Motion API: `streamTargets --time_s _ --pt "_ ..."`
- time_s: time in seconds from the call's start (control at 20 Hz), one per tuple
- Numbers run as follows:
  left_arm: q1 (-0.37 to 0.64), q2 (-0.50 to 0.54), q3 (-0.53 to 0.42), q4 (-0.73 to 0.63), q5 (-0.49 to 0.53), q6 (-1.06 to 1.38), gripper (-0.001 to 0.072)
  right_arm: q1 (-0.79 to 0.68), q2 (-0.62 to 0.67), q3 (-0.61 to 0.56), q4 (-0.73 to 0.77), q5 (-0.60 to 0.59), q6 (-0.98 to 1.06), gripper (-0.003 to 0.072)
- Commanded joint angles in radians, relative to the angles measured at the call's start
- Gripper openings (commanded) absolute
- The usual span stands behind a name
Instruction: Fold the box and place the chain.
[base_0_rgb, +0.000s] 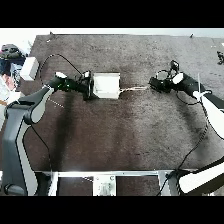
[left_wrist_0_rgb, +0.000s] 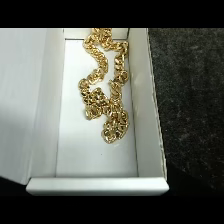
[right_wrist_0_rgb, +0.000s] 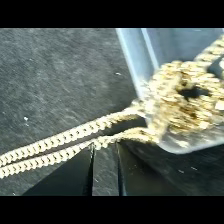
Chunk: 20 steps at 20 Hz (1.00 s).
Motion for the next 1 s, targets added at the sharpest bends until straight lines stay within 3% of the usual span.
streamTargets --time_s 0.0,0.45,0.55,0.65,0.95 --pt "-0.001 0.000 0.000 0.000 0.000 0.000 0.0232 0.005 -0.024 -0.002 0.029 -0.044 -0.004 0.0160" --pt "-0.001 0.000 0.000 0.000 0.000 0.000 0.0232 -0.016 -0.037 -0.002 0.026 -0.056 -0.001 0.0159" --pt "-0.001 0.000 0.000 0.000 0.000 0.000 0.0233 -0.018 -0.037 -0.002 0.027 -0.072 -0.001 0.0015" --pt "-0.001 0.000 0.000 0.000 0.000 0.000 0.0233 -0.016 -0.036 -0.002 0.027 -0.075 -0.001 0.0014" --pt "-0.001 0.000 0.000 0.000 0.000 0.000 0.0232 0.045 0.098 -0.002 0.030 0.088 -0.072 0.0013"
